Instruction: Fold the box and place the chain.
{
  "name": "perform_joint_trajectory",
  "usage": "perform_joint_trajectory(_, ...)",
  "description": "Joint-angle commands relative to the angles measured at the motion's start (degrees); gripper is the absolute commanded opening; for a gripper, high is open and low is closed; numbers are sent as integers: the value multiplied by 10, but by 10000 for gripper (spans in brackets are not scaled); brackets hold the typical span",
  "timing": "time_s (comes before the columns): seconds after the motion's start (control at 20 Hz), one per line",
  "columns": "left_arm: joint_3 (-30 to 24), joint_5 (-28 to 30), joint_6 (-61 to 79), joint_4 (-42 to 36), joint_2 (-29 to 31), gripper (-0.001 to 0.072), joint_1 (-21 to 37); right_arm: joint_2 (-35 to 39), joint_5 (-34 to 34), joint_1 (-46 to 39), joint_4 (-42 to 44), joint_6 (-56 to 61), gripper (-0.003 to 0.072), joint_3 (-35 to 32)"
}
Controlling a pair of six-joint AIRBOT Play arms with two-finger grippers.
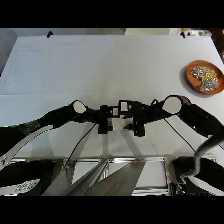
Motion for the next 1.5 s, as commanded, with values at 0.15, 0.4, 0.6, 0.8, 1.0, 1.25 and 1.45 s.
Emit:
perform_joint_trajectory(0.15, 0, 0, 0, 0, 0, 13, 0, -3, -10, 5, -61, 37, 419, 1)
perform_joint_trajectory(0.4, 0, 0, 0, 0, 0, 13, 0, -10, -23, 25, -95, 57, 376, 0)
perform_joint_trajectory(0.6, 0, 0, 0, 0, 0, 13, 0, -18, -34, 32, -129, 84, 334, 0)
perform_joint_trajectory(0.8, 0, 0, 0, 0, 0, 13, 0, -18, -38, 32, -139, 88, 274, 0)
perform_joint_trajectory(1.0, 0, 0, 0, 0, 0, 13, 0, -16, -40, 32, -144, 88, 224, 0)
perform_joint_trajectory(1.25, 0, 0, 0, 0, 0, 13, 0, 5, -44, 32, -150, 87, 252, 0)
perform_joint_trajectory(1.45, 0, 0, 0, 0, 0, 13, 0, 35, -7, 32, -150, 87, 304, 0)
